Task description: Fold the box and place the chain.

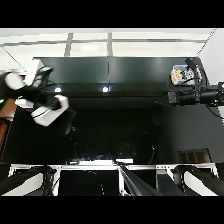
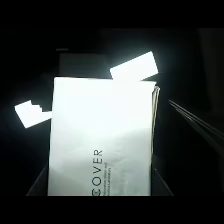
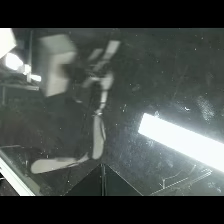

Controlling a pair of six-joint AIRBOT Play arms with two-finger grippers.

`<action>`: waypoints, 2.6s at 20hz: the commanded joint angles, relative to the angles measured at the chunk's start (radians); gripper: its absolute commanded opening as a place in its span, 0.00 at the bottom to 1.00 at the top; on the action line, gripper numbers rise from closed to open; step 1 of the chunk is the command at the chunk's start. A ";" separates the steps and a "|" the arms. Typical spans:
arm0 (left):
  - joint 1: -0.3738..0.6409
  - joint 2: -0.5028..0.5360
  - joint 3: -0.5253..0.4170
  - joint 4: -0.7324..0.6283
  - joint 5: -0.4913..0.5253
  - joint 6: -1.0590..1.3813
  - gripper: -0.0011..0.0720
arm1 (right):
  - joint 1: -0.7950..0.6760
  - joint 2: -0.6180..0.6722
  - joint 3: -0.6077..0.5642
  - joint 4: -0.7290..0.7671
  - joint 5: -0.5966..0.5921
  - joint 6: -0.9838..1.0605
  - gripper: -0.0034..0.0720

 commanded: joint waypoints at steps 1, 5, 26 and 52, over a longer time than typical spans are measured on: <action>0.297 0.077 -0.140 0.010 0.027 -0.026 0.33 | 0.001 0.000 0.001 0.000 -0.003 0.000 0.07; 0.475 0.075 -0.163 0.109 0.106 0.003 0.33 | 0.001 0.000 0.001 0.000 -0.005 0.001 0.07; 0.495 -0.069 -0.123 -0.177 0.595 0.378 0.99 | 0.034 0.000 0.001 0.015 -0.054 0.071 0.07; 0.211 0.411 -0.328 -0.460 0.487 0.270 0.05 | 0.355 -0.011 0.005 -0.258 -0.805 0.070 0.07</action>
